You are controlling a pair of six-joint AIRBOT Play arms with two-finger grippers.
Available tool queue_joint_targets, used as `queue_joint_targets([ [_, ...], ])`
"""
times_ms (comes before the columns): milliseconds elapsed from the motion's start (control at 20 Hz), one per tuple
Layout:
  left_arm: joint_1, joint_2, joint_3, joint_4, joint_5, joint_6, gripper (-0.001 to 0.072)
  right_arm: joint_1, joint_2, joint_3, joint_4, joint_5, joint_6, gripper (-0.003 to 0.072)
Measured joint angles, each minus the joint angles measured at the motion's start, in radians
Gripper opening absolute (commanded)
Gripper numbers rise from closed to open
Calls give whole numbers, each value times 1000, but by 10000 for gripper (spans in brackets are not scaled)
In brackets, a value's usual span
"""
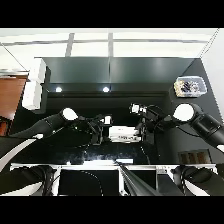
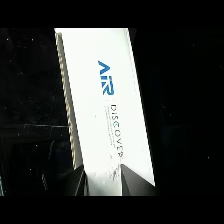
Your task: Fold the box and place the chain.
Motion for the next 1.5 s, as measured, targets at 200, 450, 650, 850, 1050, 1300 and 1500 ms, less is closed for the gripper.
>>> queue_joint_targets([
  [200,0,0,0,0,0,0,520,0,0,0,-1,0,0,244],
  [450,0,0,0,0,0,0,519,0,0,-11,-2,-7,0,246],
  [650,0,0,0,0,0,0,519,0,-1,-25,0,-8,0,286],
  [850,0,0,0,0,0,0,519,0,-1,-30,0,-10,2,387],
  [1050,0,0,0,0,0,0,519,0,-1,-31,-2,-11,3,386],
  [1300,0,0,0,0,0,0,519,0,-1,-40,0,-28,2,386],
  [1500,0,0,0,0,0,0,519,0,-1,-43,0,-38,3,385],
])
